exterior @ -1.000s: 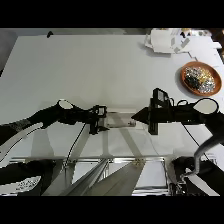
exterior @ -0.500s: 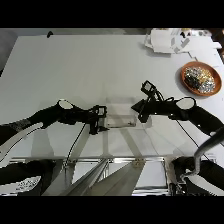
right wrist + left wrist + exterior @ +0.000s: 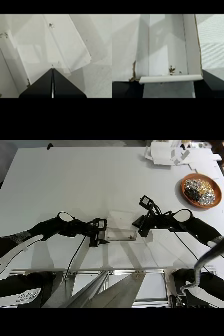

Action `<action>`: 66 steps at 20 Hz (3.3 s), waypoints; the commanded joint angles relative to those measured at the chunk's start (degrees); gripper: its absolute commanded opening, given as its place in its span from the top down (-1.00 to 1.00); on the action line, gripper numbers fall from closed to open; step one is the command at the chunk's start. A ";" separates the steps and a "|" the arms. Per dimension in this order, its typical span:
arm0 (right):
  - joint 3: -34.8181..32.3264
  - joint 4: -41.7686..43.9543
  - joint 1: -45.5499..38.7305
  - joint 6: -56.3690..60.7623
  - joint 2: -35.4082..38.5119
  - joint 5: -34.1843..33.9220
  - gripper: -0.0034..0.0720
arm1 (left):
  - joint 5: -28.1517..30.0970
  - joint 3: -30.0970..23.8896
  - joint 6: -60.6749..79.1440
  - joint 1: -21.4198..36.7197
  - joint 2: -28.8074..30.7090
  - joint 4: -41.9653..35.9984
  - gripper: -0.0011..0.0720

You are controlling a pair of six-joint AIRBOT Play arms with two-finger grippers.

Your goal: Fold the box and place the chain.

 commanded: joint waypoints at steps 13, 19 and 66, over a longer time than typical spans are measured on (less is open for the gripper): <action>5.44 -33.62 0.07 0.24 16.13 27.82 0.86 | 0.31 0.04 -0.09 0.04 0.04 -0.17 0.56; 3.87 -35.78 0.04 -4.17 14.78 22.95 0.39 | 0.31 0.07 -0.11 0.04 0.04 -0.17 0.56; -8.24 -4.72 -3.04 -16.85 16.37 2.25 0.12 | 0.31 0.07 -0.09 0.04 0.04 -0.17 0.56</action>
